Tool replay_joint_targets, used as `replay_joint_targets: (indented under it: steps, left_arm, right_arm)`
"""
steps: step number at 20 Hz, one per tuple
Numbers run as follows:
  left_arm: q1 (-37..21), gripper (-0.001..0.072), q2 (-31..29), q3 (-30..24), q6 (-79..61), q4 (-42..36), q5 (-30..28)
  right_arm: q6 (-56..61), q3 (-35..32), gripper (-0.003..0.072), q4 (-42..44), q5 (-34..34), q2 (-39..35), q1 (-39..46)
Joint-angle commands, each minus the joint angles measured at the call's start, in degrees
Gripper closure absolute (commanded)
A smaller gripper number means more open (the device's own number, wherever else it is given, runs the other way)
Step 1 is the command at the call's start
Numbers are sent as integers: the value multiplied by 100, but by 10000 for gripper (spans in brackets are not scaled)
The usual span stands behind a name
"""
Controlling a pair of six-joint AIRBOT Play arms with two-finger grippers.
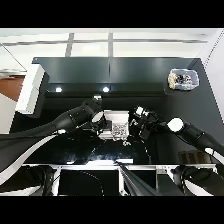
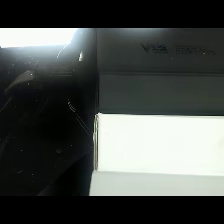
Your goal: Fold the box and place the chain.
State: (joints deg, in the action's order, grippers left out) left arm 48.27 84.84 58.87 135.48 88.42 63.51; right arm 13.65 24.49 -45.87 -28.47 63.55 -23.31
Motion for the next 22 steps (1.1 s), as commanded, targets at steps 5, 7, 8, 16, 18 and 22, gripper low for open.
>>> replay_joint_targets:
  steps: [5, 7, 8, 16, 18, 22]
  left_arm:
    - [0, 676, 2, 2, -2, 2, -2]
    - [0, 676, 2, 2, -2, 2, 0]
    - [0, 676, 2, 2, -2, 2, 0]
    - [-4, 676, 2, 2, -2, 4, -2]
    - [-4, 676, 2, 2, -2, 2, -4]
    - [-4, 676, 2, 2, -2, 0, -2]
  right_arm:
    - [734, 251, 656, -452, -363, -140, 4]
    - [1263, 461, 656, -846, -553, -396, 22]
    - [1384, 599, 656, -944, -767, -542, 55]
    - [2124, 2577, 657, -662, -3475, -1567, 640]
    - [2306, 2979, 657, 63, -3790, -1567, 697]
    - [2413, 2994, 656, 1513, -3775, -1445, 483]
